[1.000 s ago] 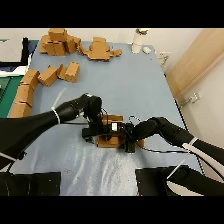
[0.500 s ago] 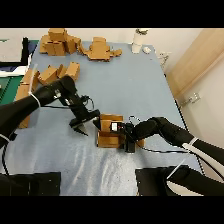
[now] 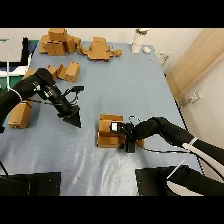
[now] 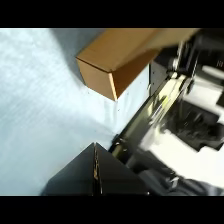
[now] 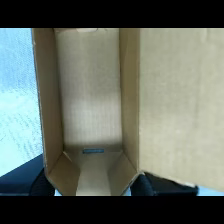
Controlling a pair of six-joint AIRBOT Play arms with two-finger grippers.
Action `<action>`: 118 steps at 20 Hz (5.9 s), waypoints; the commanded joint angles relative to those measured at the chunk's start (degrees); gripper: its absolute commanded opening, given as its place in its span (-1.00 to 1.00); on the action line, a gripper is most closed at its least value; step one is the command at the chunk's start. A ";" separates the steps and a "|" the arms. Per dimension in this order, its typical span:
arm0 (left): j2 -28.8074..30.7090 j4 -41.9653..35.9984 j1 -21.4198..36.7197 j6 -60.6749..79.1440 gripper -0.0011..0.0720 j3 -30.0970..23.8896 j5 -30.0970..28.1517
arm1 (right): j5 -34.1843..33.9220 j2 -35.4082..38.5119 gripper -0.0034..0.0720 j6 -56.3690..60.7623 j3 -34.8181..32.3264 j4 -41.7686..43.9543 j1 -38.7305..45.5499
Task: Fold the box.
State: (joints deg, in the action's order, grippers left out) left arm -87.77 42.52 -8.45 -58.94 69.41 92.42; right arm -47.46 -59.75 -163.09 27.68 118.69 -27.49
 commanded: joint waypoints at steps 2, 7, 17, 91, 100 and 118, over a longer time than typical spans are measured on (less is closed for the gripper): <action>2.75 -3.76 -1.44 23.34 -0.94 -3.78 -6.25 | 0.00 0.07 0.51 0.02 -0.02 0.00 0.00; 5.51 -12.72 1.42 45.62 -0.93 -17.05 -21.90 | 0.00 0.07 0.51 0.02 -0.02 0.02 0.00; 9.92 -10.62 -6.64 70.84 0.96 -27.93 -37.62 | 0.02 0.07 0.51 0.02 -0.02 0.00 0.00; 12.11 -15.96 -24.09 70.97 0.47 -33.05 -54.95 | 0.00 0.07 0.51 0.02 -0.02 0.02 0.00; 12.11 -15.96 -24.09 70.97 0.47 -33.05 -54.93 | 0.00 0.07 0.51 0.02 -0.02 0.00 0.00; 12.11 -15.96 -24.09 70.97 0.47 -33.05 -54.93 | -14.43 11.26 0.98 24.33 3.04 -14.29 0.02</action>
State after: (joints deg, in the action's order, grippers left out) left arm -75.61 26.61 -32.58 12.12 36.36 37.65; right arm -56.75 -51.55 -145.27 29.76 107.50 -27.49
